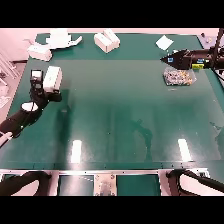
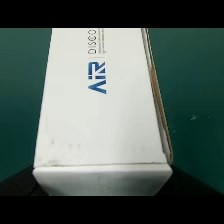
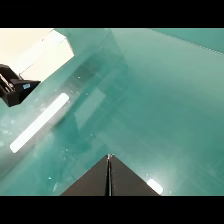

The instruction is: Fold the box and place the chain.

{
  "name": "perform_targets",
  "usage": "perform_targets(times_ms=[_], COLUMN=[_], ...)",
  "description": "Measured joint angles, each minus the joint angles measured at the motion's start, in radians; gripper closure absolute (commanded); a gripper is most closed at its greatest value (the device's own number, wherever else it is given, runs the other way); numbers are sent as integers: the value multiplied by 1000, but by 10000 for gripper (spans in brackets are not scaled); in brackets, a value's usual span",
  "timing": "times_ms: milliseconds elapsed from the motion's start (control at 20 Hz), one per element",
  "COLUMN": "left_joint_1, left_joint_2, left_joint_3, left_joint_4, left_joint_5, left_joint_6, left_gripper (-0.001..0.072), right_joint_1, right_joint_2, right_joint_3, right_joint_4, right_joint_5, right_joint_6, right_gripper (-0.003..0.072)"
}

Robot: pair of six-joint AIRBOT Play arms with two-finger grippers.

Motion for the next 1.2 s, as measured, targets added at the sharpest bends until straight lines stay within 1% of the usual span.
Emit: perform_targets(times_ms=[50,150,200,250,300,400,450,500,550,700,800,850,900,950,1050,1100,1150,1200], left_joint_1=[0,0,0,0,0,0,0,0,0,0,0,0,0,0,0,0,0,0], left_joint_2=[-3,-15,-26,-37,-50,-72,-79,-85,-89,-87,-55,-24,13,59,160,212,267,321], left_joint_3=[-6,-14,-17,-19,-19,-21,-21,-21,-22,-22,-22,-22,-23,-24,-31,-38,-48,-60], left_joint_4=[3,13,16,17,19,21,22,22,22,22,22,22,23,23,23,25,29,37], left_joint_5=[5,6,6,5,3,2,-2,-1,-2,-5,-5,-10,-18,-32,-69,-95,-129,-169], left_joint_6=[-4,-9,-11,-13,-16,-29,-35,-39,-41,-48,-50,-50,-47,-45,-40,-39,-36,-34], left_gripper=[655,456,322,163,34,2,-11,-11,-11,-11,-11,-11,-11,6,455,661,690,691], right_joint_1=[0,0,0,0,0,0,0,0,0,0,0,0,0,0,-2,-2,-3,-3], right_joint_2=[0,0,0,0,0,0,0,0,0,0,2,6,11,17,35,45,57,73], right_joint_3=[0,0,0,0,0,0,0,0,0,0,0,0,0,0,0,0,-1,-5], right_joint_4=[1,3,9,15,23,39,47,56,65,89,97,100,103,103,106,106,106,107], right_joint_5=[0,0,0,0,0,0,0,0,0,0,0,0,1,0,1,1,1,0], right_joint_6=[0,0,0,0,0,0,0,0,0,0,0,0,0,0,2,13,21,30], right_gripper=[678,678,678,678,677,676,647,560,555,555,566,581,652,676,677,677,678,679])
